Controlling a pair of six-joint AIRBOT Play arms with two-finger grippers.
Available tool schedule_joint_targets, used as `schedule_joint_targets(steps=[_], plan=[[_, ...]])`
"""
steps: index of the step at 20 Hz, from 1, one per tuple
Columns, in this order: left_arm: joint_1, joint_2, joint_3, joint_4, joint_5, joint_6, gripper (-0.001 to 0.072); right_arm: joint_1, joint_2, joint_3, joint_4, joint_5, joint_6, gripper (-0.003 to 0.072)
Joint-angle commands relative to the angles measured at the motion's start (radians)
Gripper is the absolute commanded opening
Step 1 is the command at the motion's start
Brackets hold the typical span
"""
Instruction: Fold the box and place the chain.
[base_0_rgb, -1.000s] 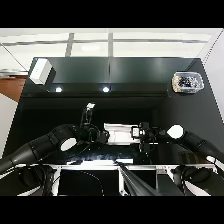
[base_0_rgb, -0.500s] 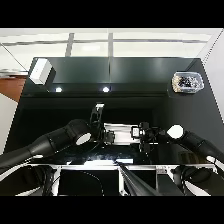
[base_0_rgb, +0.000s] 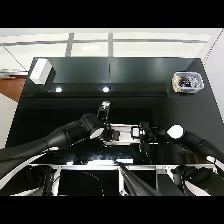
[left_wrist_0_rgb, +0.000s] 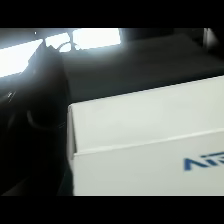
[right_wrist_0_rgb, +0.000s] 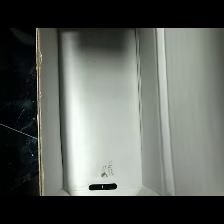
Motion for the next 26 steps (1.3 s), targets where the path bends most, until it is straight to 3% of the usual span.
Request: schedule_joint_targets(steps=[1, 5, 7, 15, 18, 20, 24, 25, 26], plan=[[-0.007, -0.033, 0.027, 0.011, -0.064, -0.015, 0.0350, 0.000, -0.001, 0.000, 0.000, 0.000, 0.000, 0.0319], [-0.009, -0.062, 0.033, 0.010, -0.053, -0.016, 0.0340, 0.000, -0.001, 0.000, 0.000, 0.000, 0.000, 0.0319], [-0.009, -0.062, 0.033, 0.011, -0.047, -0.016, 0.0271, 0.000, -0.001, 0.000, 0.000, 0.000, 0.000, 0.0319], [-0.009, -0.066, 0.035, 0.019, -0.034, -0.051, 0.0266, 0.000, -0.001, 0.000, 0.000, 0.000, 0.000, 0.0319], [-0.010, -0.073, 0.035, 0.011, -0.037, -0.053, 0.0159, 0.000, -0.001, 0.000, 0.000, 0.000, 0.000, 0.0319], [-0.014, -0.073, 0.035, 0.010, -0.036, -0.053, 0.0031, 0.000, -0.001, 0.000, 0.000, 0.000, 0.000, 0.0319], [-0.020, -0.073, 0.048, 0.006, -0.040, -0.053, 0.0036, 0.000, -0.001, 0.000, 0.000, 0.000, 0.000, 0.0319], [-0.019, -0.073, 0.060, 0.003, -0.052, -0.053, 0.0078, 0.000, -0.001, 0.000, 0.000, 0.000, 0.000, 0.0319], [-0.019, -0.073, 0.073, 0.005, -0.071, -0.053, 0.0203, 0.000, -0.001, 0.000, 0.000, 0.000, 0.000, 0.0319]])
